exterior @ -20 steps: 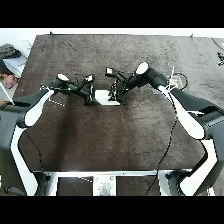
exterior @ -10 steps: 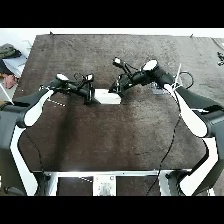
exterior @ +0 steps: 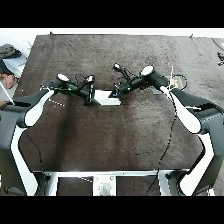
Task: Fold the box and place the chain.
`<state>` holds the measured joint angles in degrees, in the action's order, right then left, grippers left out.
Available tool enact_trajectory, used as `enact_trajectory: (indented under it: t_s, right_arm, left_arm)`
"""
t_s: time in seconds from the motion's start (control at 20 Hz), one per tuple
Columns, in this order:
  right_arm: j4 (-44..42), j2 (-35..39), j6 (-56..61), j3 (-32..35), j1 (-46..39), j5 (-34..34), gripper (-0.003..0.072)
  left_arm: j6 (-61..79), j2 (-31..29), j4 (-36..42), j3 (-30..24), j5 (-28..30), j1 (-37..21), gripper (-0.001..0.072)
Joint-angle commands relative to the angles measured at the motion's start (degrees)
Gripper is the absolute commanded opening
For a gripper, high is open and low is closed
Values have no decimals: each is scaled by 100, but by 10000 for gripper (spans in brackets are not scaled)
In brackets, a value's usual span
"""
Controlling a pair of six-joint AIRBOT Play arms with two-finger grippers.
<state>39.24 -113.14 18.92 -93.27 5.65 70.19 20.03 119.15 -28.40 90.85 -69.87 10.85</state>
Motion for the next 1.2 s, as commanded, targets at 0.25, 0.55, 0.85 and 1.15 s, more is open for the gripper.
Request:
enact_trajectory:
  t_s: [0.25, 0.55, 0.85, 1.15]
  right_arm:
    - [-905, 1563, -286, 46, -26, -203, -13]
    - [-752, 4083, 155, 1569, -26, -999, -14]
    - [-710, 6918, 221, 4988, -26, -3985, -13]
    - [-754, 8489, 535, 6682, -26, -5165, -12]
  left_arm:
    - [-26, -4, 37, 4, 28, -7, 464]
    - [-24, -4, 39, 4, 42, -9, 464]
    - [-28, -4, 39, 4, 31, -9, 464]
    - [-22, -4, 66, 7, 55, -9, 464]
